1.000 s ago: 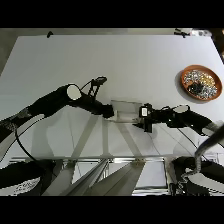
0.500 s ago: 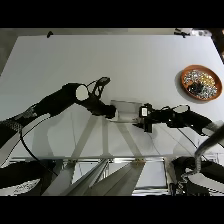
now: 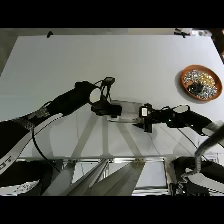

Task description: Fold the box and place the chain.

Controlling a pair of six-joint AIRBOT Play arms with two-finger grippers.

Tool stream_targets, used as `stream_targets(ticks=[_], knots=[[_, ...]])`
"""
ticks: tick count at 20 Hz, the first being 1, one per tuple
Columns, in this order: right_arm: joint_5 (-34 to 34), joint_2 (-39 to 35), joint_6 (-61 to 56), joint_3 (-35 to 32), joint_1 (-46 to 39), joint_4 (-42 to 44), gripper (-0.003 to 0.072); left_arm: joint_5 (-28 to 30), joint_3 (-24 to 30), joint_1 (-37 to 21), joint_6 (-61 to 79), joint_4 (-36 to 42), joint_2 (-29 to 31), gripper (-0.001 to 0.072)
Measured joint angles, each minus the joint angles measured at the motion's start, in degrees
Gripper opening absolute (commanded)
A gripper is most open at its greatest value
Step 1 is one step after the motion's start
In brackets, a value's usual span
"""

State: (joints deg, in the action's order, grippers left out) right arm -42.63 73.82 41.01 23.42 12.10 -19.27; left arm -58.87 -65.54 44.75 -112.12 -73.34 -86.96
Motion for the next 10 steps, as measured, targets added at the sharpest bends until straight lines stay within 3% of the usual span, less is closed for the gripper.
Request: stream_targets(ticks=[7,8,9,10], knots=[[-0.2,0.0,0.0,0.0,0.0,0.0,0.0416,-4.5,-1.4,1.9,-11.0,-7.9,-1.0,0.0489],[-0.2,0.0,0.0,0.0,0.0,0.0,0.0416,-4.5,-1.4,2.1,-12.1,-8.8,-1.1,0.0438],[-0.2,0.0,0.0,0.0,0.0,0.0,0.0416,-4.4,-1.5,2.3,-12.9,-9.3,-1.1,0.0343],[-0.2,0.0,0.0,0.0,0.0,0.0,0.0416,-3.9,-1.5,2.5,-13.5,-9.6,-1.1,0.0316]])
